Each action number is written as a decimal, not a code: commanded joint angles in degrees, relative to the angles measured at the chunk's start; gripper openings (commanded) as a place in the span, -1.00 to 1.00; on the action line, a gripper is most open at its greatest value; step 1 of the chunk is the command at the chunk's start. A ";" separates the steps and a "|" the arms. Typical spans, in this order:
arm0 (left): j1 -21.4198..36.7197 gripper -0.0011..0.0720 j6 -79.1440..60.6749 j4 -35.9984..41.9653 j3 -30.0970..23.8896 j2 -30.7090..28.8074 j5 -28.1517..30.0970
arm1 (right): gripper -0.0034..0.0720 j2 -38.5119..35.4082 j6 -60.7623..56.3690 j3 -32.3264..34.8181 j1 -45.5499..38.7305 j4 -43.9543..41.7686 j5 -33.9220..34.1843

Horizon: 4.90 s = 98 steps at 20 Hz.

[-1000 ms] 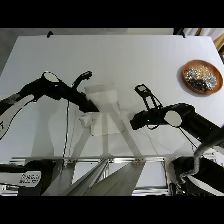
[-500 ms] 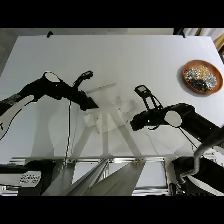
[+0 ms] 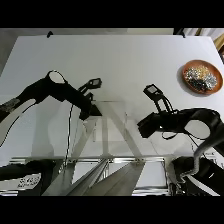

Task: Fold the box and place the chain.

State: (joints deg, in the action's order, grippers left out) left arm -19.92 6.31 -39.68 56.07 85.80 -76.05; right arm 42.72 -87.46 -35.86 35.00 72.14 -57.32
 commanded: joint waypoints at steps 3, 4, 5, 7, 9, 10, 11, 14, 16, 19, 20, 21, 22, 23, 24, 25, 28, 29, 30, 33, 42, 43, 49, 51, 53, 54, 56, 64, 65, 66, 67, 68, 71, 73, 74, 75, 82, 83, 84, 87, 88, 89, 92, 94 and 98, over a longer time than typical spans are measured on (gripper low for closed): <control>-9.18 -0.98 -1.75 -2.40 -0.02 -0.74 5.35 | -0.38 -4.98 2.69 -0.04 -0.02 1.79 -10.43; -10.16 -0.98 -1.03 -2.40 -0.02 -0.74 7.80 | -0.38 -4.98 2.69 -0.04 -0.02 1.79 -10.47; -10.73 -0.98 0.13 -2.36 -0.15 -0.76 10.47 | -0.38 -4.98 2.62 -0.04 -0.02 1.77 -10.43; -10.82 -0.99 0.31 -0.85 -1.97 -1.90 14.56 | -0.38 -4.98 2.60 -0.04 0.00 1.62 -10.40; -10.78 -0.99 0.31 -1.07 -5.31 -4.72 17.38 | -0.38 -4.98 2.62 -0.02 -0.02 1.62 -10.10; -10.78 -0.99 0.24 -1.09 -7.61 -6.62 19.21 | -0.38 -4.98 2.62 -0.04 -0.02 1.62 -9.38; -10.80 -0.99 0.11 -1.07 -10.54 -9.03 21.97 | -0.38 -4.98 2.62 -0.04 -0.02 1.60 -8.35; -10.78 -0.97 -3.80 -0.92 -17.94 -15.23 30.97 | -0.38 -4.96 2.62 -0.04 0.00 1.33 -4.98; -10.84 -0.95 -7.50 -1.79 -18.32 -15.28 28.33 | -0.38 -4.96 2.64 -0.04 0.00 1.33 -2.93; -10.86 -0.94 -11.74 2.75 -18.32 -14.14 30.14 | -0.38 -4.96 2.67 -0.04 0.00 1.25 -1.77; -10.86 -0.95 -12.83 4.68 -18.32 -13.70 31.34 | -0.38 -4.96 2.67 -0.02 0.00 1.18 -1.79; -10.86 -0.95 -14.49 7.19 -18.32 -12.96 31.76 | -0.38 -4.96 2.67 -0.02 0.00 1.16 -1.79; -10.86 -0.95 -16.50 9.81 -18.32 -12.13 31.61 | -0.38 -4.96 2.67 -0.04 0.00 1.16 -1.77; -10.86 -0.95 -18.43 12.09 -18.32 -10.97 31.12 | -0.38 -4.96 2.67 -0.02 0.00 1.16 -1.77; -10.86 -0.96 -20.06 13.88 -18.32 -9.75 30.56 | -0.38 -4.96 2.67 -0.04 0.00 1.16 -1.77; -10.86 -0.96 -20.94 14.84 -18.32 -8.66 30.12 | -0.38 -4.96 2.67 -0.02 0.00 1.16 -1.77; -10.82 -0.95 -21.42 14.97 -18.32 -6.51 28.52 | -0.38 -4.96 2.67 -0.02 0.00 1.16 -1.77; -10.82 -0.95 -21.44 14.97 -18.32 -6.21 28.30 | -0.38 -4.96 2.67 -0.02 0.00 1.16 -1.75; -10.82 -0.95 -21.44 14.93 -18.32 -6.16 28.33 | -0.38 -4.96 2.67 -0.02 0.00 1.16 -1.75; -10.80 -0.95 -21.42 13.57 -18.32 -5.92 28.72 | -0.38 -4.96 2.67 -0.02 0.00 1.18 -1.70; -10.78 -0.96 -12.13 -0.31 -11.32 -5.95 25.92 | -0.38 -4.96 2.69 -0.04 -0.02 1.20 0.55; -10.78 -0.96 -13.09 0.00 -10.95 -5.90 26.38 | -0.38 -4.96 2.69 -0.02 -0.02 1.20 0.55; -10.80 -0.96 -14.93 0.79 -10.97 -2.95 25.24 | -0.38 -4.96 2.64 -0.02 0.00 1.18 0.50; -10.80 -0.96 -14.97 1.11 -10.97 -2.69 25.27 | -0.38 -4.96 2.64 -0.02 0.00 1.18 0.50; -10.80 -0.96 -15.13 1.09 -10.97 -2.67 25.88 | -0.38 -4.96 2.64 -0.02 0.00 1.18 0.50; -10.80 -0.96 -15.13 1.09 -10.97 -2.67 26.23 | -0.38 -4.96 2.64 -0.02 0.00 1.18 0.50; -10.80 -0.96 -15.10 1.09 -10.97 -2.67 26.34 | -0.39 -4.96 2.64 -0.02 0.00 1.18 0.50; -10.80 -0.95 -15.13 1.55 -10.97 -2.64 26.67 | -0.39 -4.96 2.64 -0.02 -0.02 1.20 0.50; -10.82 -0.96 -15.13 1.57 -10.97 -2.64 26.95 | -0.39 -4.96 2.64 -0.02 -0.02 1.18 0.50; -10.82 -0.96 -15.10 1.64 -10.97 -2.64 27.21 | -0.39 -4.96 2.64 -0.02 0.00 1.18 0.50; -10.82 -0.97 -15.10 2.01 -10.97 -2.64 27.65 | -0.39 -4.96 2.64 -0.02 0.00 1.18 0.50; -10.82 -0.97 -15.13 3.19 -10.97 -2.67 28.28 | -0.39 -4.96 2.64 -0.02 -0.02 1.18 0.50; -10.80 -0.97 -18.03 7.96 -10.97 -2.64 29.38 | -0.39 -4.96 2.62 -0.02 0.00 1.18 0.50; -10.82 -0.96 -18.95 8.39 -10.97 -2.64 29.38 | -0.39 -4.96 2.62 -0.02 -0.02 1.18 0.50; -10.82 -0.96 -18.93 8.37 -10.97 -2.62 29.38 | -0.39 -4.96 2.62 -0.02 0.00 1.18 0.50; -10.80 -0.96 -18.93 8.37 -10.97 -2.54 29.38 | -0.39 -4.96 2.62 -0.02 -0.02 1.20 0.50; -10.82 -0.96 -18.93 8.33 -10.97 -0.11 29.07 | -0.39 -4.96 2.62 -0.02 -0.02 1.18 0.48; -10.82 -0.96 -18.93 8.33 -10.97 -0.13 29.07 | -0.39 -4.96 2.62 -0.02 -0.02 1.20 0.48; -10.82 -0.96 -18.93 8.33 -10.97 -0.15 29.07 | -0.39 -4.96 2.62 -0.02 0.00 1.20 0.48; -10.82 -0.95 -18.93 8.33 -10.97 -0.15 29.07 | -0.39 -4.96 2.62 -0.02 0.00 1.20 0.48; -10.82 -0.95 -18.93 8.33 -10.97 -0.15 29.09 | -0.39 -4.96 2.62 -0.04 0.00 1.20 0.48; -10.82 -0.94 -18.93 8.33 -10.97 -0.15 29.09 | -0.39 -4.96 2.64 -0.02 0.00 1.20 0.48; -10.82 -0.95 -18.80 8.33 -10.95 -0.24 28.41 | -0.39 -4.96 2.64 -0.02 0.00 1.20 0.50; -10.84 -0.96 -18.97 7.91 -10.93 -0.83 27.98 | -0.39 -4.96 2.64 -0.02 -0.02 1.20 0.50; -10.82 -0.96 -20.48 4.24 -10.01 -1.36 25.62 | -0.39 -4.96 2.64 -0.02 -0.02 1.22 0.52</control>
State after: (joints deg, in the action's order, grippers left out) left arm -30.74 -13.30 -33.36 45.43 84.75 -48.88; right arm 37.80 -84.82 -35.86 35.00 73.34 -56.82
